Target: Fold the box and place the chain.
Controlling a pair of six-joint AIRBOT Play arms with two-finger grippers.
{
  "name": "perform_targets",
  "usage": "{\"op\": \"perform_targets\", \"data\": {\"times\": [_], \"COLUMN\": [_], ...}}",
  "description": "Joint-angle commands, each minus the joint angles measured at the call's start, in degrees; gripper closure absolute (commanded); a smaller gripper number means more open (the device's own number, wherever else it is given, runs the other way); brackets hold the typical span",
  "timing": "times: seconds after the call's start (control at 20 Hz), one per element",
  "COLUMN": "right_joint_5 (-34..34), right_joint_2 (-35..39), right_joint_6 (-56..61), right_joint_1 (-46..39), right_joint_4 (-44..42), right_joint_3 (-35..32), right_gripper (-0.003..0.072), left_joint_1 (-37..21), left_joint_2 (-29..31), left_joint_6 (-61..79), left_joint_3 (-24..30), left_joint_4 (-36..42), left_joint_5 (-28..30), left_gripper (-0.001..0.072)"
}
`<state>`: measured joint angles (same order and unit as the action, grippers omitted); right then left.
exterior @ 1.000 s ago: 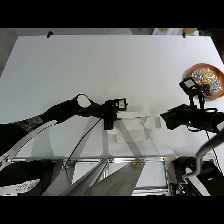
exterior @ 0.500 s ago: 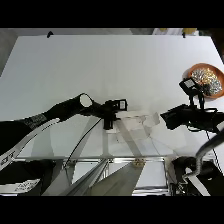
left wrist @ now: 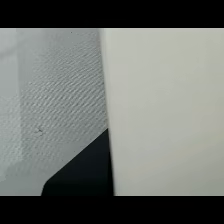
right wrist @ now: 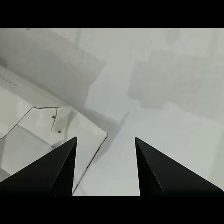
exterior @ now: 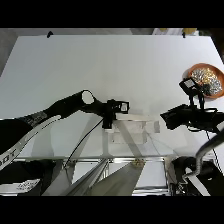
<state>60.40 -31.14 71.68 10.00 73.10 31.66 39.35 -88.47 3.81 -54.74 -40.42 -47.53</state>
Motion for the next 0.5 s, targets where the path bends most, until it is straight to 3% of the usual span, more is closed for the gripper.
{"op": "perform_targets", "data": {"times": [0.0, 0.45], "right_joint_5": [0.0, 0.0], "right_joint_2": [0.0, 0.0], "right_joint_6": [0.0, 0.0], "right_joint_1": [0.0, 0.0], "right_joint_4": [0.0, 0.0], "right_joint_3": [0.1, 0.1], "right_gripper": [0.0282, 0.0282], "left_joint_1": [-0.1, -0.2], "left_joint_2": [-0.8, -3.1], "left_joint_6": [1.2, 1.3], "left_joint_3": [-1.4, -1.4], "left_joint_4": [-0.9, 0.9], "left_joint_5": [-0.9, -0.7], "left_gripper": [0.0706, 0.0703]}}
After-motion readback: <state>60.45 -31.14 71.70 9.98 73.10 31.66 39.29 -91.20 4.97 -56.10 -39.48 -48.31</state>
